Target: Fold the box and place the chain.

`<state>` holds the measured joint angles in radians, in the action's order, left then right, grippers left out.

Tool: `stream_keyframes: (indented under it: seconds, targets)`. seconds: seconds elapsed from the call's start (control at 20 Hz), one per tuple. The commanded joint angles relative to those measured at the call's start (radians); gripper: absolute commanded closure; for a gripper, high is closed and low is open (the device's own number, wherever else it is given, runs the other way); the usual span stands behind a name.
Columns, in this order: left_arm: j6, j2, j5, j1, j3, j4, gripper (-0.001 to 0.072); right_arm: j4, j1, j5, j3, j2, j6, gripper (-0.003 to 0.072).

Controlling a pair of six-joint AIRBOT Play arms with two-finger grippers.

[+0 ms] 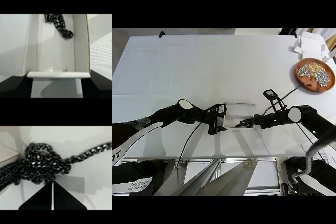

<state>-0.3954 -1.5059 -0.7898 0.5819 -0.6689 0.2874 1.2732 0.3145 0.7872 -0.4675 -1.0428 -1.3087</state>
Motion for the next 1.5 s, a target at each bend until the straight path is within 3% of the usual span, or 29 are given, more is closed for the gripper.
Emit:
stream_keyframes:
  seconds: [0.0,0.15,0.2,0.25,0.3,0.35,0.45,0.55,0.65,0.85,1.0,1.45]
  targets:
    - [0.000,0.001,0.000,-0.001,0.000,0.000,0.0574,0.027,0.063,-0.005,0.000,0.000,-0.001,0.0668]
    - [0.000,0.001,0.000,-0.001,0.000,0.000,0.0574,0.036,0.083,-0.007,0.000,0.000,0.000,0.0667]
    - [0.000,0.001,0.000,-0.001,0.000,0.000,0.0574,0.037,0.083,-0.008,0.000,0.000,0.000,0.0616]
    - [0.000,0.001,0.000,-0.001,0.000,0.000,0.0574,0.037,0.083,-0.008,0.000,0.000,-0.003,0.0397]
    - [0.000,0.001,0.000,-0.001,0.000,0.000,0.0574,0.036,0.083,-0.011,0.000,0.000,-0.011,0.0325]
    - [0.000,0.001,0.000,-0.001,0.000,0.000,0.0574,0.037,0.083,-0.014,0.000,0.000,-0.024,0.0331]
    - [0.000,0.001,0.000,-0.001,0.000,0.000,0.0574,0.036,0.083,-0.019,0.000,0.000,-0.027,0.0412]
    - [0.000,0.001,0.000,-0.001,0.000,0.000,0.0574,0.031,0.083,-0.024,0.000,0.000,-0.030,0.0420]
    - [0.000,0.001,0.000,-0.001,0.000,0.000,0.0574,0.019,0.083,-0.036,0.000,0.000,-0.031,0.0522]
    - [0.000,0.001,0.000,-0.001,0.000,0.000,0.0574,-0.048,0.083,-0.094,0.000,-0.001,-0.030,0.0529]
    - [0.000,0.001,0.000,-0.001,0.000,0.000,0.0574,-0.039,0.083,-0.068,0.000,-0.001,-0.029,0.0630]
    - [0.000,0.001,0.000,-0.001,0.000,0.000,0.0574,-0.025,0.083,0.027,0.000,0.004,-0.017,0.0668]
